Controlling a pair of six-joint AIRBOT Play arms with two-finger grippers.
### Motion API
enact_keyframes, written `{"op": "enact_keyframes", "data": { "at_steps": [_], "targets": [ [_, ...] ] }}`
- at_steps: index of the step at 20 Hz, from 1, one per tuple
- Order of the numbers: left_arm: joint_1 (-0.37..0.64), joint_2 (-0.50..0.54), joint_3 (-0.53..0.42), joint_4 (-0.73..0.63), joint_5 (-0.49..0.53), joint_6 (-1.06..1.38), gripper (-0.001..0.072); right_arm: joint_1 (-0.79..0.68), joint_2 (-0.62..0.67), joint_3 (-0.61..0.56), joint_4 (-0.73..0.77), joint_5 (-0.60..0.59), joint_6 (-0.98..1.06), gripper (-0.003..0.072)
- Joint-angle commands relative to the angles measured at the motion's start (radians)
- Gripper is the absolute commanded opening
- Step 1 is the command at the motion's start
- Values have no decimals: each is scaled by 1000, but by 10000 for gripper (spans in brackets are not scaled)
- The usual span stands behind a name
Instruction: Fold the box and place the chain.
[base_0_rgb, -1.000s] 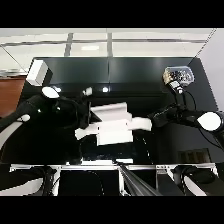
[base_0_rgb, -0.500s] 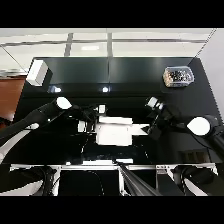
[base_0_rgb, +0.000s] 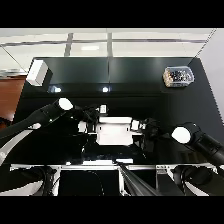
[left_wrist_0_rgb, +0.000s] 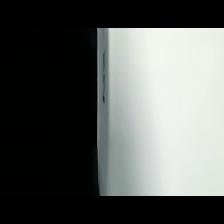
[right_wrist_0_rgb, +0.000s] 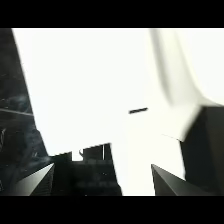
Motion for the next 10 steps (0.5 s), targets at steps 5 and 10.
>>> {"op": "enact_keyframes", "data": {
  "at_steps": [5, 10],
  "targets": [
    [-1, -1, 0, -3, 2, -24, 25, 108, -84, -5, 4, -84, -126, 714],
    [-1, -1, 0, -3, 2, -24, 25, 134, -116, -5, 4, -198, -130, 714]
  ]
}}
